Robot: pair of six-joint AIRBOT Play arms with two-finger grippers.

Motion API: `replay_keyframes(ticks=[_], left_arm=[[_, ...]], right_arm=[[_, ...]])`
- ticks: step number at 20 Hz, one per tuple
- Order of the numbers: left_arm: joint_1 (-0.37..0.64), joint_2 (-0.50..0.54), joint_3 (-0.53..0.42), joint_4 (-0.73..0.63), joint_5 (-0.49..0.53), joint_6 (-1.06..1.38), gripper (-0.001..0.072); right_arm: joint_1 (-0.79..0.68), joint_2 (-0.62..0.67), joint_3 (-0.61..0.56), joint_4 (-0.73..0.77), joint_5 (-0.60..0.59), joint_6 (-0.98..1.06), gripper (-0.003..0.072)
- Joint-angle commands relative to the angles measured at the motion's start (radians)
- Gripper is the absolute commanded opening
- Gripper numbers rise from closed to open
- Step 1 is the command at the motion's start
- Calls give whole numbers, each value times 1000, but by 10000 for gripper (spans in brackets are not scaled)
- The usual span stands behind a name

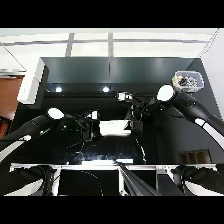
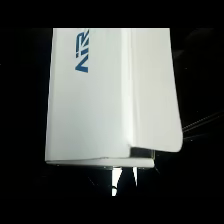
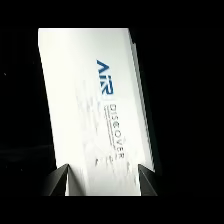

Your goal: Fold the box and place the chain.

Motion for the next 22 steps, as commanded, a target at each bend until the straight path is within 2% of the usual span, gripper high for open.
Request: replay_keyframes(ticks=[1,2,4,5,16,22], left_arm=[[0,-1,0,0,0,0,465],[0,-1,0,0,0,0,465],[0,-1,0,0,0,0,465],[0,-1,0,0,0,0,465],[0,-1,0,0,0,0,465],[0,-1,0,0,0,0,464]], right_arm=[[7,-1,-1,16,-16,-1,484],[7,-1,-1,16,-26,-1,483],[7,-1,-1,16,-35,-1,328],[7,-1,-1,16,-34,-1,304],[14,-8,-2,12,-35,0,303],[14,-8,-42,18,-56,0,304]])
